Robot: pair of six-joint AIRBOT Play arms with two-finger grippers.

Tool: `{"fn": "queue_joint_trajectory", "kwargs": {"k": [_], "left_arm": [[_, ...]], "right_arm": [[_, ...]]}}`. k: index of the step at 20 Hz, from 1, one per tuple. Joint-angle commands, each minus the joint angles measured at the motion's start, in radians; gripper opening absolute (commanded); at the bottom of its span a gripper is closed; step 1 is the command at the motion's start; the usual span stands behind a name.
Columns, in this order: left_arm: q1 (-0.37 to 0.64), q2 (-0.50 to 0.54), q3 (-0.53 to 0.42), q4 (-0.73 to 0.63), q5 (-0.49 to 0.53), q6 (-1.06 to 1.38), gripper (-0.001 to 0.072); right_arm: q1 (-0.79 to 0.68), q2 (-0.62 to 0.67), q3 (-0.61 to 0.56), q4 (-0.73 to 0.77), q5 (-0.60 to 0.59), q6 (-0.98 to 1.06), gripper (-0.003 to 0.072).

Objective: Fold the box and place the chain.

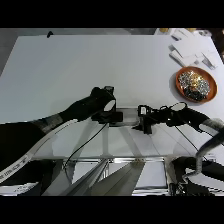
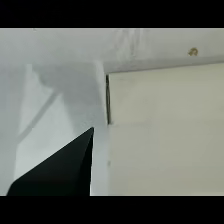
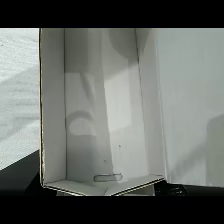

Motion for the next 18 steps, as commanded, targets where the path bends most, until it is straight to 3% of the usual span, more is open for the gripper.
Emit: {"fn": "queue_joint_trajectory", "kwargs": {"k": [1,4,5,6,8,10,13,16,18], "left_arm": [[0.033,0.095,0.001,-0.005,-0.022,0.065,0.028],[0.07,0.219,0.001,-0.006,-0.046,0.156,0.0299],[0.082,0.259,0.001,-0.006,-0.065,0.252,0.0386],[0.093,0.303,-0.003,0.009,-0.087,0.377,0.0529],[0.111,0.389,-0.063,0.033,-0.084,0.626,0.0692],[0.141,0.467,-0.185,-0.017,-0.039,0.925,0.0689],[0.215,0.526,-0.418,-0.256,0.119,1.532,0.0689],[0.272,0.474,-0.579,-0.571,0.346,2.116,0.069],[0.304,0.388,-0.595,-0.705,0.415,2.298,0.0694]], "right_arm": [[0.0,0.001,0.0,0.0,0.0,0.0,0.0297],[0.0,0.001,0.0,0.0,0.0,0.0,0.0297],[0.0,0.001,0.0,0.0,0.0,0.0,0.0297],[0.0,0.001,0.0,0.0,0.0,0.0,0.0297],[0.0,0.001,0.0,0.0,0.0,0.0,0.0297],[0.0,0.001,0.0,0.0,0.0,0.0,0.0297],[0.0,0.001,0.0,0.0,0.0,0.0,0.0297],[0.0,0.001,0.0,0.0,0.0,0.0,0.0297],[0.0,0.001,0.0,0.0,0.0,0.0,0.0297]]}}
